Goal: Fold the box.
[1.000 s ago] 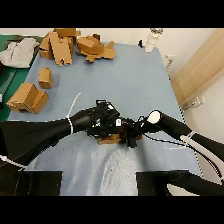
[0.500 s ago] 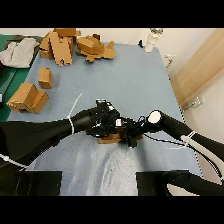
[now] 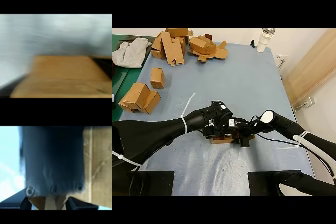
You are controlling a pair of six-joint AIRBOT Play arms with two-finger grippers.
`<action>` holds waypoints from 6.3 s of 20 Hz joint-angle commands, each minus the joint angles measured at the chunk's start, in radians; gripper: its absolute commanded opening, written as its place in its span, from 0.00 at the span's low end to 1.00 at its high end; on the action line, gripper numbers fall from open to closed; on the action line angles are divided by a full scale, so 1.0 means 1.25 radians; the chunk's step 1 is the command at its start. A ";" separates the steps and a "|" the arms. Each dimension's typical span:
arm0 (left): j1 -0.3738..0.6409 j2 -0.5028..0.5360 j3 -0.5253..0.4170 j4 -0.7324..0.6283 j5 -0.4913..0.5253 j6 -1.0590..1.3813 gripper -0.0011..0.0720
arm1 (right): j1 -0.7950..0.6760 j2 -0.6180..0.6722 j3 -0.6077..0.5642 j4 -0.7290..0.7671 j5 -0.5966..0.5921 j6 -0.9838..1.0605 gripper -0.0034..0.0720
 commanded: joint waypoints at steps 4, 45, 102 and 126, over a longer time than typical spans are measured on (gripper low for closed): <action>0.000 0.002 0.001 0.014 -0.014 0.004 0.91 | 0.001 0.000 0.001 -0.001 -0.004 0.010 0.76; 0.111 0.101 0.004 -0.103 -0.178 0.355 0.39 | 0.001 0.000 0.001 -0.002 -0.004 0.010 0.76; 0.514 0.181 -0.295 -0.593 -0.143 2.043 0.97 | 0.001 0.000 0.001 0.007 -0.011 0.010 0.76; 0.436 0.377 -0.671 -1.026 0.349 2.401 0.97 | 0.001 0.000 0.001 0.008 -0.013 0.010 0.76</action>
